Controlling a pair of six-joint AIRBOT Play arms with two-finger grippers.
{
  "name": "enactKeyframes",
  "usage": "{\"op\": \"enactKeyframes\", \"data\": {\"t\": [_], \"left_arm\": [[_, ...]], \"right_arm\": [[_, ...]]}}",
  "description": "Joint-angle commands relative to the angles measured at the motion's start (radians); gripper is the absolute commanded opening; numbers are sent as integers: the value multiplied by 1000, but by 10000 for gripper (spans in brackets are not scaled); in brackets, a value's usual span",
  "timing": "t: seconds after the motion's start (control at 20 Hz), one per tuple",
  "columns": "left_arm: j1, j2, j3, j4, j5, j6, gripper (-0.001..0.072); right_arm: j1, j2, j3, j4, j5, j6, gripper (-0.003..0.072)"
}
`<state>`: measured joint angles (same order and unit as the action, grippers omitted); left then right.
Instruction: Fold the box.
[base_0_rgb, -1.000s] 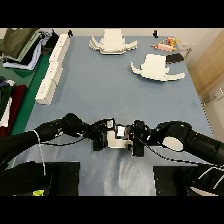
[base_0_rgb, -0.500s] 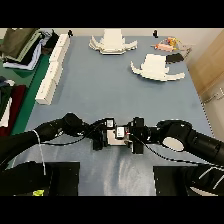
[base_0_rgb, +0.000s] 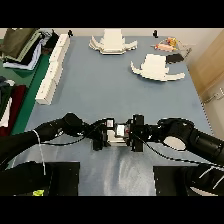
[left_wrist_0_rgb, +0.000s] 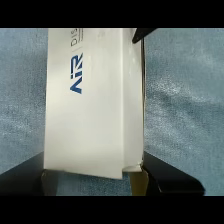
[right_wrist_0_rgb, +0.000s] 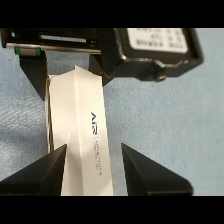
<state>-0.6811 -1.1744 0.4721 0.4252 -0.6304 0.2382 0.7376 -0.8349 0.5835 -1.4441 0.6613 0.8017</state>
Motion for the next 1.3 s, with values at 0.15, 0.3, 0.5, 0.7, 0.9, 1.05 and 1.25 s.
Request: {"op": "enactKeyframes", "data": {"t": [0.15,0.3,0.5,0.7,0.9,1.05,1.25], "left_arm": [[-1,0,0,0,0,0,480],[-1,0,0,0,0,0,480],[-1,0,0,0,0,0,480],[-1,0,0,0,0,0,480],[-1,0,0,0,0,0,480],[-1,0,0,0,0,0,480],[-1,0,0,0,0,0,480]], "right_arm": [[0,-2,1,0,-1,0,334],[0,-2,1,1,0,0,331],[0,-2,1,20,1,0,155],[0,-2,1,28,11,0,143],[0,-7,1,58,23,0,142],[0,-38,-1,58,23,1,141],[0,-57,-1,115,26,0,141]]}}
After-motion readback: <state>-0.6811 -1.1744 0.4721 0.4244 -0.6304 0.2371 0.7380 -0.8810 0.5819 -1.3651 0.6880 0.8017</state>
